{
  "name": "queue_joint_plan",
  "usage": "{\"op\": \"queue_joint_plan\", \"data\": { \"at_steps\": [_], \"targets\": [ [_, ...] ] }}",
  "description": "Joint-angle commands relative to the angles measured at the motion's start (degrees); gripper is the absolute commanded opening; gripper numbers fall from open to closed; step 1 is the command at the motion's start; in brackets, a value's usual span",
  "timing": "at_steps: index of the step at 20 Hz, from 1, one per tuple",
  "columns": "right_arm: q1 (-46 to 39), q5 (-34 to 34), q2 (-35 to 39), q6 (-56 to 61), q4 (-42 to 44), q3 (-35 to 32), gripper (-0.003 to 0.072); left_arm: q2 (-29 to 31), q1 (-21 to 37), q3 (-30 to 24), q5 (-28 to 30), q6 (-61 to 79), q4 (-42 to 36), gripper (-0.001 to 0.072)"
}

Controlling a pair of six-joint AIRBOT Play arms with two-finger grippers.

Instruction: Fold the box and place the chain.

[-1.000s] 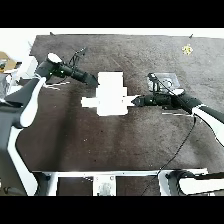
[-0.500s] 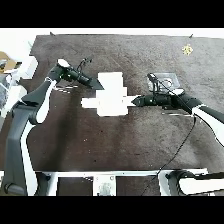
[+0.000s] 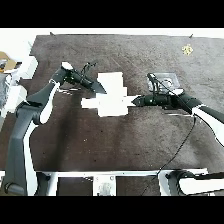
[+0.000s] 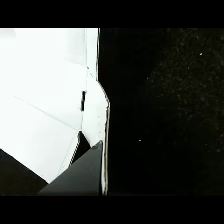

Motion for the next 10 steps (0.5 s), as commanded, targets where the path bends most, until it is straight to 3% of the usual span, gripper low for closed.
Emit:
{"op": "queue_joint_plan", "data": {
  "at_steps": [1,3,4,8,10],
  "targets": [
    [0.0,-0.2,0.0,0.0,0.0,0.0,0.0003,0.0,0.1,0.0,1.1,0.0,0.1,0.0479],
    [0.0,-0.2,0.0,-0.2,0.0,0.0,0.0003,0.0,0.1,0.0,1.4,0.0,0.1,0.0149],
    [0.0,-0.2,0.0,-1.1,0.0,0.0,0.0003,0.0,0.1,0.0,1.6,0.1,0.1,0.0019],
    [0.0,-1.5,0.0,-2.7,0.0,0.0,0.0010,0.0,0.1,0.0,1.4,1.9,0.1,0.0011],
    [-0.2,-1.8,0.2,-3.0,0.0,0.0,0.0289,0.0,0.1,0.0,0.4,5.7,0.1,0.0011]
  ]
}}
